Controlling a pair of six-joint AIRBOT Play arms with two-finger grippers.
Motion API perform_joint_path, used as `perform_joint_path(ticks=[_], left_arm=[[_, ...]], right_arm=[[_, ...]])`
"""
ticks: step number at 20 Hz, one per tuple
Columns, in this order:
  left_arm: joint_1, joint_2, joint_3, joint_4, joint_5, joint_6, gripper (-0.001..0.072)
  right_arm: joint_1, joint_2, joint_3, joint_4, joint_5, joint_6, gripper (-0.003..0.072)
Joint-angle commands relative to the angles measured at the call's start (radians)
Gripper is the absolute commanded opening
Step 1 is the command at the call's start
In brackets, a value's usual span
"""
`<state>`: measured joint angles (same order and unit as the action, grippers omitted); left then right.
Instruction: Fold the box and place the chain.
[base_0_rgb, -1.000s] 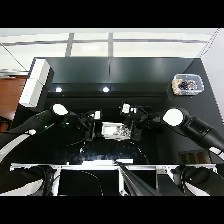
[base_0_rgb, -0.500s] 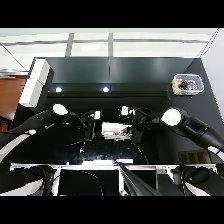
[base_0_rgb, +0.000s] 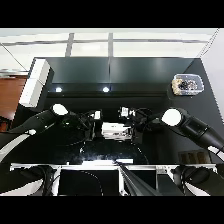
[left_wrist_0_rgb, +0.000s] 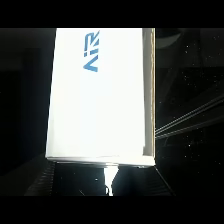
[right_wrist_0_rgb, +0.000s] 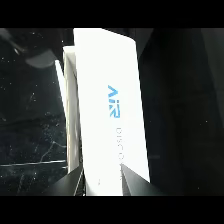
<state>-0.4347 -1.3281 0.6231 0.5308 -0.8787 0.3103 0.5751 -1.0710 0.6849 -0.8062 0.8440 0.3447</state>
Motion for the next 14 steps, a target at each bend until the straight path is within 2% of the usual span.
perform_joint_path(ticks=[1, 14], left_arm=[[0.000, -0.001, 0.000, 0.000, 0.000, 0.000, 0.0343], [0.000, -0.001, 0.000, 0.000, 0.000, 0.000, 0.0343]], right_arm=[[0.000, 0.000, 0.000, -0.011, 0.032, 0.000, 0.0273], [0.001, 0.002, 0.014, -0.006, 0.031, 0.016, 0.0272]])
